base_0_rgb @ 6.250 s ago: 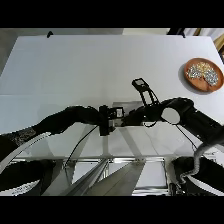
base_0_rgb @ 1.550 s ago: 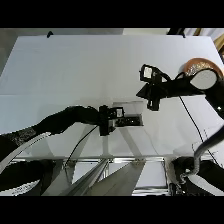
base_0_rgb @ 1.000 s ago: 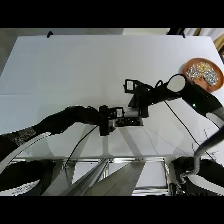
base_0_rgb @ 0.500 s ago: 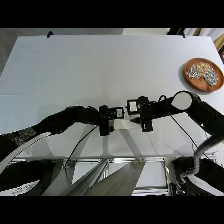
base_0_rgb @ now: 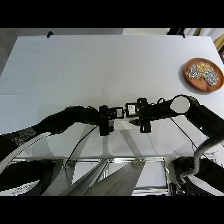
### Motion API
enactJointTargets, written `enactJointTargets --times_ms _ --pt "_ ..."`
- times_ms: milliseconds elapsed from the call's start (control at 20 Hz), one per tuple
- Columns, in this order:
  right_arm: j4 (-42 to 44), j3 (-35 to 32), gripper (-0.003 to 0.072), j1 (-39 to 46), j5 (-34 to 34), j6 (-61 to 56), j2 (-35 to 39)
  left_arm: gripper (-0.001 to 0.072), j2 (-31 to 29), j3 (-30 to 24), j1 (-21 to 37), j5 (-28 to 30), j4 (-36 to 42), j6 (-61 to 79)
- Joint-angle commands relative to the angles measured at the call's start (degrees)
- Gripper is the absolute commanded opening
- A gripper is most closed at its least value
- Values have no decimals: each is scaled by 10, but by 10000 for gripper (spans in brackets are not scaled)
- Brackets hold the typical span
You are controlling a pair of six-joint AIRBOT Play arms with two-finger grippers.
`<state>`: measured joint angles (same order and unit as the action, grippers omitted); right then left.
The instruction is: Fold the box and place the chain.
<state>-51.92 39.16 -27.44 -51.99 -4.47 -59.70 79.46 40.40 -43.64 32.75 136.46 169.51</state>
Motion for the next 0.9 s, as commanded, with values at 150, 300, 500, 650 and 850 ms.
enactJointTargets --times_ms 150,300,500,650,850 --pt "-13 -1 214 -1 20 0 0 211 0 0 0 0 0 0" --pt "-17 -2 214 -1 21 -2 0 211 0 0 0 0 0 0" --pt "-17 -2 152 -3 50 -2 0 211 0 0 0 0 0 0" --pt "-17 -3 152 -9 52 -2 0 211 0 0 0 0 0 0" --pt "-16 -3 152 -19 65 -2 0 211 0 0 0 0 0 0"
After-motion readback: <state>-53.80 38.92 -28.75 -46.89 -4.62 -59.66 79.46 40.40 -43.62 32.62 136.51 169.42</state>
